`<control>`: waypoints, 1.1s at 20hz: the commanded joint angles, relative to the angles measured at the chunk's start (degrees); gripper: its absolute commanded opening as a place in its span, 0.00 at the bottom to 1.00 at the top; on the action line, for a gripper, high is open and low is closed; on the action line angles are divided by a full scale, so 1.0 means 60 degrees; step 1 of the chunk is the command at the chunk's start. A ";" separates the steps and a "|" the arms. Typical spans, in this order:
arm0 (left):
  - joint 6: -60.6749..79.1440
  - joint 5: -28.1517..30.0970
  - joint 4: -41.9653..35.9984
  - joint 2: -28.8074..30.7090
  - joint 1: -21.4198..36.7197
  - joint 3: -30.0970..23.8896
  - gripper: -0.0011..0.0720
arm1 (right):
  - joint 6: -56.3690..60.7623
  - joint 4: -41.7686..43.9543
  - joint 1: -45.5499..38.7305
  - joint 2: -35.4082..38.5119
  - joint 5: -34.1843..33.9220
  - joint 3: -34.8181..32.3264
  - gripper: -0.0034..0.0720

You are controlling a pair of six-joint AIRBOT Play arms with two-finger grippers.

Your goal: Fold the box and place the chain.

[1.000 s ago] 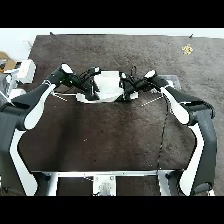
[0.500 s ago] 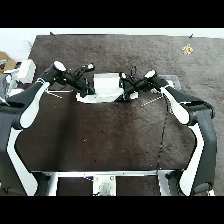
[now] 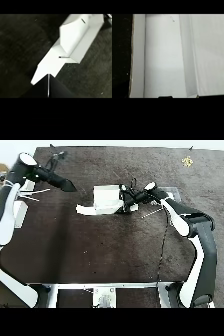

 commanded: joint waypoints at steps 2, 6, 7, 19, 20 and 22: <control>-0.2393 0.0233 0.0244 0.0317 0.0758 -0.0991 0.03 | 0.0004 0.0000 0.0007 -0.0007 0.0004 -0.0004 0.64; -0.2226 0.0907 -0.0106 0.0331 0.0801 -0.2761 0.03 | 0.0004 0.0000 0.0007 -0.0007 0.0004 -0.0004 0.64; -0.2211 0.1144 -0.0233 0.0331 0.0805 -0.3158 0.03 | 0.0004 0.0000 0.0007 -0.0007 0.0004 -0.0004 0.64; -0.1719 0.2393 -0.2510 0.0299 0.0801 -0.5625 0.03 | 0.0004 0.0000 0.0007 -0.0007 0.0004 -0.0004 0.64; -0.1719 0.2463 -0.2575 0.0251 0.0801 -0.5625 0.03 | 0.0004 0.0000 0.0007 -0.0007 0.0007 -0.0004 0.64; -0.1694 0.2503 -0.2674 0.0240 0.0597 -0.5625 0.03 | 0.0004 0.0000 0.0007 -0.0007 0.0004 -0.0004 0.64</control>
